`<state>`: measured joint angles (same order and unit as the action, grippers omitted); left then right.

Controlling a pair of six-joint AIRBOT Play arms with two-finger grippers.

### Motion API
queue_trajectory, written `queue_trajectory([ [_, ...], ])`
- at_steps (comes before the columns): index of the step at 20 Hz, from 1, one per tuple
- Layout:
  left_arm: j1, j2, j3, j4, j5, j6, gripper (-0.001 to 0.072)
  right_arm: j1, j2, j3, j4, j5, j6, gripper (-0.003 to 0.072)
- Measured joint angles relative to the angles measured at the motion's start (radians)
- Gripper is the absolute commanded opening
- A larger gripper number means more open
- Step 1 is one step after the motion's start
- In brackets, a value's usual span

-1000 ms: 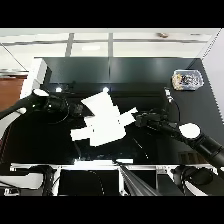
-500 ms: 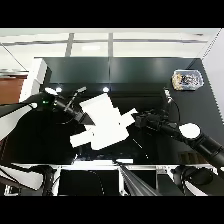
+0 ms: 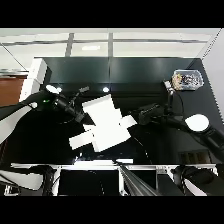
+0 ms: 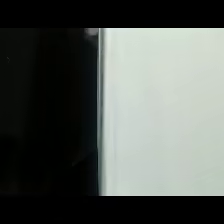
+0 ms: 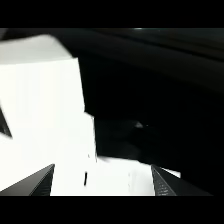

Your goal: Fold the box and place the chain.

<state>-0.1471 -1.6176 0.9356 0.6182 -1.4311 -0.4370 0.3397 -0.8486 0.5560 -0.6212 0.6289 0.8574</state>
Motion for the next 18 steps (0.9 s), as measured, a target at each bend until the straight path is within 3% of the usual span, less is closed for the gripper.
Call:
queue_trajectory([
  [3,-0.057,0.166,-0.066,0.029,0.172,0.045,0.0036,-0.030,-0.001,0.076,-0.230,0.163,-0.064,0.0706],
  [7,-0.148,0.331,-0.148,0.063,0.388,0.270,0.0036,-0.029,-0.014,0.091,-0.357,0.263,-0.219,0.0705],
  [12,-0.243,0.328,-0.174,0.089,0.509,0.454,0.0035,0.034,-0.034,0.056,-0.409,0.291,-0.398,0.0705],
  [18,-0.275,0.248,-0.179,0.097,0.552,0.502,0.0035,0.074,-0.045,0.004,-0.414,0.296,-0.478,0.0705],
])
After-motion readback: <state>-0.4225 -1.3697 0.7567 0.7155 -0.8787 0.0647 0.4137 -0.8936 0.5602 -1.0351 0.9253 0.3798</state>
